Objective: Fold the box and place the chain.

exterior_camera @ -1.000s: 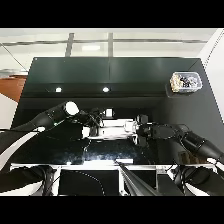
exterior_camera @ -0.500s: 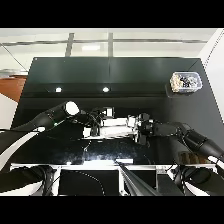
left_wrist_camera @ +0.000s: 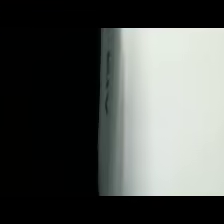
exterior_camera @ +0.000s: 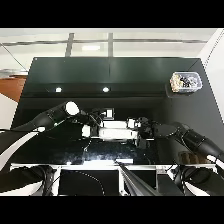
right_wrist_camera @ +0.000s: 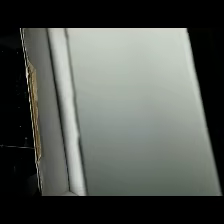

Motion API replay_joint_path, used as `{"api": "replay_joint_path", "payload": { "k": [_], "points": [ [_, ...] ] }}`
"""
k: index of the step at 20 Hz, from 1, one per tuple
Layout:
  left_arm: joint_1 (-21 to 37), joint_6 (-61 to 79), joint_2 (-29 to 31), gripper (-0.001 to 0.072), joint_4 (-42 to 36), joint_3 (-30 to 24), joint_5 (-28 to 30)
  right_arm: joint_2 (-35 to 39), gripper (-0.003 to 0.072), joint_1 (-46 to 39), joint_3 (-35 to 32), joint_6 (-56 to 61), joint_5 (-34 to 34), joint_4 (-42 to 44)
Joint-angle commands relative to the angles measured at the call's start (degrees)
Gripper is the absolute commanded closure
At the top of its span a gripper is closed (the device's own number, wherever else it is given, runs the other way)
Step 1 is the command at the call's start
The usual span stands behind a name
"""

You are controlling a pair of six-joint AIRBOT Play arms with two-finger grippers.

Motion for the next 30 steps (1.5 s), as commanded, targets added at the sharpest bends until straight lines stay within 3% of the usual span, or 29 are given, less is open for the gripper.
{"api": "replay_joint_path", "payload": {
  "k": [1, 19, 21, 26, 28, 30],
  "points": [
    [0.0, -0.2, 0.0, 0.0683, 0.0, 0.0, 0.2, -0.7, -0.0019, 0.0, -0.9, 0.0, -0.1, -0.1],
    [0.0, -0.2, 0.0, 0.0683, 0.0, 0.0, 0.2, -3.8, -0.0017, 1.0, -0.9, 0.0, 5.4, -2.1],
    [0.0, -0.2, 0.0, 0.0683, 0.0, 0.0, 0.2, -3.8, 0.0107, 1.0, -0.9, 0.0, 5.3, -2.1],
    [0.0, -0.2, 0.0, 0.068, 0.0, 0.1, 0.2, -3.8, 0.011, 1.0, -0.9, 0.0, 5.3, -2.1],
    [0.0, -0.2, 0.0, 0.0679, 0.0, 0.7, 0.2, -3.8, 0.0266, 1.0, -0.9, 0.0, 5.6, -2.1],
    [0.0, -0.2, 0.0, 0.0678, 0.0, 1.2, 0.2, -3.8, 0.0265, 1.0, -0.9, 0.0, 6.0, -1.8]
  ]
}}
